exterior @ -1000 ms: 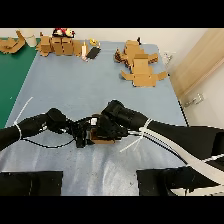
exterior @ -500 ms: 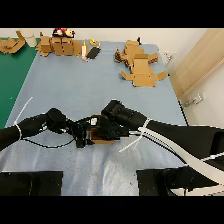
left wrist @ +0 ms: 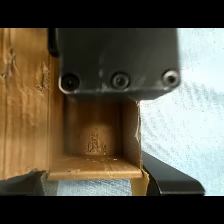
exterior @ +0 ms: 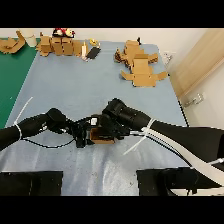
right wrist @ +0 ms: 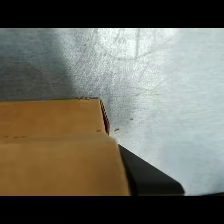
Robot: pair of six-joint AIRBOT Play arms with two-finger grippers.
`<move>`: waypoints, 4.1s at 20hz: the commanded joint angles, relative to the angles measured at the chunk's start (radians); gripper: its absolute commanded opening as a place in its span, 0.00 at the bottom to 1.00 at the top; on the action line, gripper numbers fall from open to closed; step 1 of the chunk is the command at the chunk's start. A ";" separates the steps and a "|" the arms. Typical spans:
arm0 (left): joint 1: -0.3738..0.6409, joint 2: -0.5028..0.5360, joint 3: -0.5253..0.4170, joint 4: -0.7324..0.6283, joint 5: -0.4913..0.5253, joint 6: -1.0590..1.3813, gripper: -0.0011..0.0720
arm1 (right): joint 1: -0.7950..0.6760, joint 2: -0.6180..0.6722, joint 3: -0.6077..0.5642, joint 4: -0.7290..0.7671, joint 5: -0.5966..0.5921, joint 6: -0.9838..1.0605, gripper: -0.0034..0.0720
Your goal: Fold the box.
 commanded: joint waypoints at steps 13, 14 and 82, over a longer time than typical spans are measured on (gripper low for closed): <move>0.000 0.001 0.001 0.000 0.000 0.001 0.56 | -0.045 0.205 0.000 -0.041 -0.015 0.063 0.28; 0.000 0.001 0.001 0.000 0.000 0.001 0.56 | -0.068 0.212 -0.002 -0.042 -0.027 0.058 0.11; 0.000 0.001 0.001 0.000 0.000 0.001 0.56 | -0.062 0.529 -0.568 0.435 0.842 -2.075 0.34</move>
